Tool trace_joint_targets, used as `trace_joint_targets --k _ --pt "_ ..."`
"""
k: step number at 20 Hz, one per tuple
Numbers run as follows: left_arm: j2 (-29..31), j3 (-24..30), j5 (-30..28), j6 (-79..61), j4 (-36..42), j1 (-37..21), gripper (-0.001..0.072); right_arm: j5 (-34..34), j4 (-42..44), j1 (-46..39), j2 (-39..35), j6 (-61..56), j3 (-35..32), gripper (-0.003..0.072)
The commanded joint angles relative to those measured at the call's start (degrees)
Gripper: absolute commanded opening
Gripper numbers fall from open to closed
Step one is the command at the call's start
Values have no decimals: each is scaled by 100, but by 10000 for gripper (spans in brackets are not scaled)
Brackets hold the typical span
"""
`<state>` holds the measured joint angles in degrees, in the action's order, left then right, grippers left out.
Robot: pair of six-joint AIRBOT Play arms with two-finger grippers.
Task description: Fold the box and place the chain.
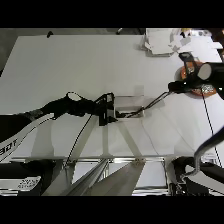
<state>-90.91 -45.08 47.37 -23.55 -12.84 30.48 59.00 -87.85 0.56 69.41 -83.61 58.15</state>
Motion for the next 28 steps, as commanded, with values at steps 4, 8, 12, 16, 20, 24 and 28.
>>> trace_joint_targets --k 4,8,12,16,20,24,28 --pt "2 -2 -2 0 -2 -2 151 643 1338 348 -1714 483 0 11" --pt "2 -2 0 0 -2 -2 151 800 1335 1329 -2280 476 0 11" --pt "2 -2 0 -2 -2 -2 151 678 1694 2341 -2404 459 -2 11" --pt "2 -2 0 -2 -2 -2 151 195 1790 3143 -2402 387 -2 11" --pt "2 -2 0 0 -2 -2 151 -321 1781 3517 -2358 393 -2 11" --pt "2 -2 0 0 -2 -2 151 -476 1714 3532 -2251 387 -13 12" --pt "2 -2 0 0 -2 -2 151 -446 1556 3532 -1749 304 -247 12"
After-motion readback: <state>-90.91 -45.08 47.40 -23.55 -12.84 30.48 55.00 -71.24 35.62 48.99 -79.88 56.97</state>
